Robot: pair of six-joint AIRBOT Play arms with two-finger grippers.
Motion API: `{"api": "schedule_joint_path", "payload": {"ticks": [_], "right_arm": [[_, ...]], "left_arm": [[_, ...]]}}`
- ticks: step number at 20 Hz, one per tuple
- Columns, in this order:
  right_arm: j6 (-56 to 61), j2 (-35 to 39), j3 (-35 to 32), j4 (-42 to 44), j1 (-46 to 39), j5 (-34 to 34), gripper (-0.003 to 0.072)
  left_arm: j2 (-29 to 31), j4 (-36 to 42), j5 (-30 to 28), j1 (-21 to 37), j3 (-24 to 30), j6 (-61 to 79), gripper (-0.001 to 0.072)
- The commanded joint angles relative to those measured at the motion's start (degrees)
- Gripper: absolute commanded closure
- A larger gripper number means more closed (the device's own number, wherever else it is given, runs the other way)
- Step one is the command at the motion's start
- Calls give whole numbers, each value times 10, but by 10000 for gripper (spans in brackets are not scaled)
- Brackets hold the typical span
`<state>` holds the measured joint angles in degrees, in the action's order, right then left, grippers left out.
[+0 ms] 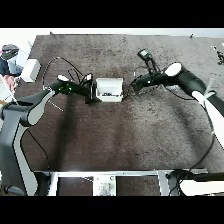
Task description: Fold the box and place the chain.
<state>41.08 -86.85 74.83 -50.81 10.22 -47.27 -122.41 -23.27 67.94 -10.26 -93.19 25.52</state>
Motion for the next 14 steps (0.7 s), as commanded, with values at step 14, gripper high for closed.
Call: {"api": "schedule_joint_path", "payload": {"ticks": [14], "right_arm": [[230, 47, 27, -118, 50, 35, 443]], "left_arm": [[0, 0, 0, 0, 0, 0, 240]]}}
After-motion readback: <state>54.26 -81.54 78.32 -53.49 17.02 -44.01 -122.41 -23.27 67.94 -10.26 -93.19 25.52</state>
